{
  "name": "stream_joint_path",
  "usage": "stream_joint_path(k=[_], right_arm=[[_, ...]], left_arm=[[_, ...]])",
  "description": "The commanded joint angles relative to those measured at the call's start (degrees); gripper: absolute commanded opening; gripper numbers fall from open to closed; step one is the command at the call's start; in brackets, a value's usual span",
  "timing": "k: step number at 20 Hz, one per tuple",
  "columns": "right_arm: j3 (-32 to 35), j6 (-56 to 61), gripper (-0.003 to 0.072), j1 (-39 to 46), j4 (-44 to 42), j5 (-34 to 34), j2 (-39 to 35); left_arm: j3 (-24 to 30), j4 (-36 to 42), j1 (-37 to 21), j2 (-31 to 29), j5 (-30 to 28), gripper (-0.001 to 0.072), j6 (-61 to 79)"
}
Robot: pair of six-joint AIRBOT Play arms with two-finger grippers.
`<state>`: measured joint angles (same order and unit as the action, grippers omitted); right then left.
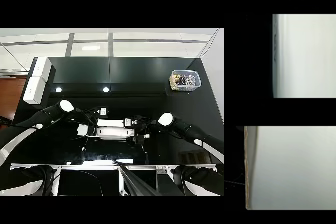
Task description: Fold the box and place the chain.
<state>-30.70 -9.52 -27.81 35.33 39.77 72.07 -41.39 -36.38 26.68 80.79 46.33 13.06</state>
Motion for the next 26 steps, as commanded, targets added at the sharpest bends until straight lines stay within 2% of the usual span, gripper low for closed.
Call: stream_joint_path(k=[1,2,3,4,5,7,8,9,10,11,13,15,16,17,18,21,23,24,26], right_arm=[[0.02,0.07,0.0464,-0.07,0.07,0.07,0.0],[0.02,0.07,0.0439,-0.07,0.09,0.07,0.0],[0.02,0.07,0.0349,-0.07,0.09,0.07,0.0],[0.02,0.07,0.022,-0.07,0.09,0.07,0.0],[0.02,0.04,0.0181,-0.09,0.11,0.07,0.0],[0.02,0.07,0.0181,-0.09,0.22,0.15,0.0],[0.02,0.04,0.0181,-0.09,0.24,0.15,0.0],[0.02,0.07,0.0181,-0.09,0.24,0.13,0.0],[0.02,0.07,0.0182,-0.09,0.24,0.15,0.0],[0.02,0.07,0.0182,-0.09,0.24,0.13,0.0],[0.02,0.07,0.0181,-0.09,0.24,0.15,0.0],[0.02,0.07,0.0181,-0.09,0.24,0.13,0.0],[0.02,0.07,0.0181,-0.09,0.24,0.15,0.0],[0.02,0.07,0.0181,-0.09,0.24,0.13,0.0],[0.02,0.07,0.0181,-0.09,0.24,0.15,0.0],[0.02,0.04,0.0181,-0.09,0.26,0.26,0.0],[0.02,0.04,0.018,-0.09,0.26,0.24,0.0],[0.02,0.04,0.0181,-0.09,0.26,0.26,0.0],[0.02,0.04,0.0181,-0.09,0.26,0.24,0.0]], left_arm=[[0.02,0.0,0.02,0.02,0.02,0.0026,0.02],[0.02,0.0,0.02,0.0,0.07,0.0026,0.0],[-0.04,0.02,0.02,0.0,0.57,0.0026,-0.02],[-0.15,0.04,0.02,-0.09,1.11,0.0026,-0.02],[-0.44,-0.09,0.0,-0.24,2.14,0.0026,-0.13],[-2.25,-1.75,-0.22,-0.74,5.9,0.0037,-4.85],[-3.32,-3.32,-0.35,-1.2,7.8,0.0173,-7.26],[-4.31,-5.14,-0.63,-1.79,9.44,0.0371,-9.2],[-5.29,-7.21,-1.09,-2.58,10.49,0.0459,-13.0],[-6.12,-9.35,-1.62,-3.67,11.39,0.0518,-17.53],[-6.82,-13.66,-2.8,-6.91,11.41,0.0522,-27.96],[-6.78,-18.73,-4.11,-11.19,12.09,0.052,-36.76],[-6.78,-21.22,-4.63,-13.33,12.79,0.0453,-42.03],[-6.78,-23.82,-4.76,-15.45,13.38,0.0221,-49.86],[-6.75,-26.08,-4.68,-17.27,15.02,0.0024,-54.51],[-6.16,-26.27,-2.8,-19.08,25.22,0.0025,-63.52],[-2.51,-22.43,-0.26,-19.02,28.92,0.0025,-65.75],[0.02,-18.03,0.81,-19.02,28.68,0.0025,-65.05],[5.01,-3.67,2.19,-19.04,24.74,0.0024,-57.4]])
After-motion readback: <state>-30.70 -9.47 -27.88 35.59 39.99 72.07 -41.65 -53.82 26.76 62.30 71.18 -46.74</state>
